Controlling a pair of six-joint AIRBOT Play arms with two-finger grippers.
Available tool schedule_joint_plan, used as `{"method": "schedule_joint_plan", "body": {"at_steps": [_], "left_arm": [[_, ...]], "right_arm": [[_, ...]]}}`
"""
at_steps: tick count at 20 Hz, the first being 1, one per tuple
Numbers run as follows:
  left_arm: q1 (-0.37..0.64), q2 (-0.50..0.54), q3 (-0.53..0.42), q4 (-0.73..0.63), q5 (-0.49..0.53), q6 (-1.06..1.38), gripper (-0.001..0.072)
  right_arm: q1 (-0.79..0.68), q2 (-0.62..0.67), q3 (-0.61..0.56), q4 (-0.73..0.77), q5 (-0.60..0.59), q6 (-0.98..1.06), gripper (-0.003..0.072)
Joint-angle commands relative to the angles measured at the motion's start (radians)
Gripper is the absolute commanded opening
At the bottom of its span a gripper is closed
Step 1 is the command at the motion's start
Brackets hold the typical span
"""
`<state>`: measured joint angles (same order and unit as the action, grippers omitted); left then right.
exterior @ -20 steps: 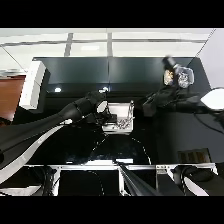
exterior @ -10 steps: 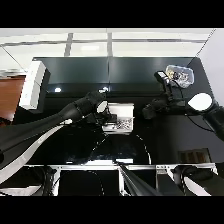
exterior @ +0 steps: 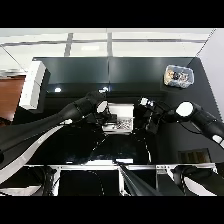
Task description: Fold the box and place the chain.
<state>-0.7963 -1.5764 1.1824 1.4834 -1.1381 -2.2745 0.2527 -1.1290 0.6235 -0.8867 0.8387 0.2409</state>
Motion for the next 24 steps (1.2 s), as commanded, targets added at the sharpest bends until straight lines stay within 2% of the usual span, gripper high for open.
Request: {"method": "schedule_joint_plan", "body": {"at_steps": [1,2,6,7,8,16,17,19,20,21,24], "left_arm": [[0.001,0.0,0.0,0.0,0.001,0.0,0.0029],[0.001,0.0,0.0,0.0,0.001,0.0,0.0029],[0.001,0.0,0.0,0.0,0.0,0.0,0.0029],[0.001,0.0,0.0,0.0,0.0,0.0,0.0029],[0.001,0.0,0.0,0.0,0.0,0.0,0.0028],[0.001,0.0,0.0,0.0,0.001,0.0,0.0029],[0.001,0.0,0.0,0.0,0.0,0.0,0.0029],[0.001,0.0,0.0,0.0,0.0,0.0,0.0028],[0.001,0.0,0.0,0.0,0.0,0.0,0.0028],[0.001,0.0,0.0,0.0,0.0,0.0,0.0028],[0.001,0.0,0.0,0.0,0.0,0.0,0.0029]], "right_arm": [[0.011,-0.066,0.014,0.145,-0.039,-0.307,0.0674],[0.011,-0.079,0.02,0.164,-0.039,-0.315,0.0608],[0.011,-0.114,0.021,0.184,-0.044,-0.36,0.0606],[0.011,-0.115,0.022,0.191,-0.048,-0.373,0.0577],[0.011,-0.115,0.022,0.211,-0.049,-0.381,0.0412],[0.011,-0.117,0.021,0.287,-0.059,-0.424,0.0404],[0.011,-0.117,0.022,0.287,-0.057,-0.425,0.0311],[0.011,-0.117,0.021,0.287,-0.057,-0.425,0.0297],[0.011,-0.117,0.021,0.285,-0.053,-0.424,0.0077],[0.011,-0.117,0.021,0.285,-0.052,-0.424,0.0008],[0.011,-0.116,0.022,0.279,-0.06,-0.398,0.0008]]}}
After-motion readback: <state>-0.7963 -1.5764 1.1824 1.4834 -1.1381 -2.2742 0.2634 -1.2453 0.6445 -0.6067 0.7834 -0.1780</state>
